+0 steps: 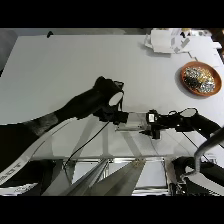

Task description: Fold the box and place the chain.

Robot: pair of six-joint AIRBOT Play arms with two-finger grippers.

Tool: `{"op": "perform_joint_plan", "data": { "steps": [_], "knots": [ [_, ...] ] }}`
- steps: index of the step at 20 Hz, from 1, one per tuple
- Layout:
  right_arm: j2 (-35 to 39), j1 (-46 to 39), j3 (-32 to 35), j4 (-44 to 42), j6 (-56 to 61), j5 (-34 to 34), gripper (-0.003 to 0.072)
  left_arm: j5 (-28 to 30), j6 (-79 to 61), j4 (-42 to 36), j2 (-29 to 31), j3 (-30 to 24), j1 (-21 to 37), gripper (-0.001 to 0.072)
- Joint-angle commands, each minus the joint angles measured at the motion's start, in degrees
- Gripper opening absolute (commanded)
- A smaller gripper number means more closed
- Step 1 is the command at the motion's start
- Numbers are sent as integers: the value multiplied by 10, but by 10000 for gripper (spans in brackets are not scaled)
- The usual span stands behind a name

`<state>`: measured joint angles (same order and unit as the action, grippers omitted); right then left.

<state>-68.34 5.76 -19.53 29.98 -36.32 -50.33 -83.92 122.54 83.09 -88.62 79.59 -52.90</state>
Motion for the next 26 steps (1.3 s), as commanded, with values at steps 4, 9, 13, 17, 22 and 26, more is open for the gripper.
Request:
{"op": "perform_joint_plan", "data": {
  "steps": [4, 9, 13, 17, 22, 26],
  "knots": [
    [0, 0, 0, 0, 0, 0, 397, 9, -452, -80, 133, -136, 77, 659],
    [0, 0, 0, 0, 0, 0, 397, 242, -986, -260, 175, -312, 159, 695],
    [0, 0, 0, 0, 0, 0, 397, 320, -1231, -400, 112, -333, 200, 696],
    [0, 0, 0, 0, 0, 0, 397, 334, -1372, -487, 52, -334, 200, 699],
    [0, 0, 0, 0, 0, 0, 397, 378, -1392, -511, 34, -336, 178, 706],
    [0, 0, 0, 0, 0, 0, 397, 377, -1393, -529, 35, -366, 178, 707]
  ]
}}
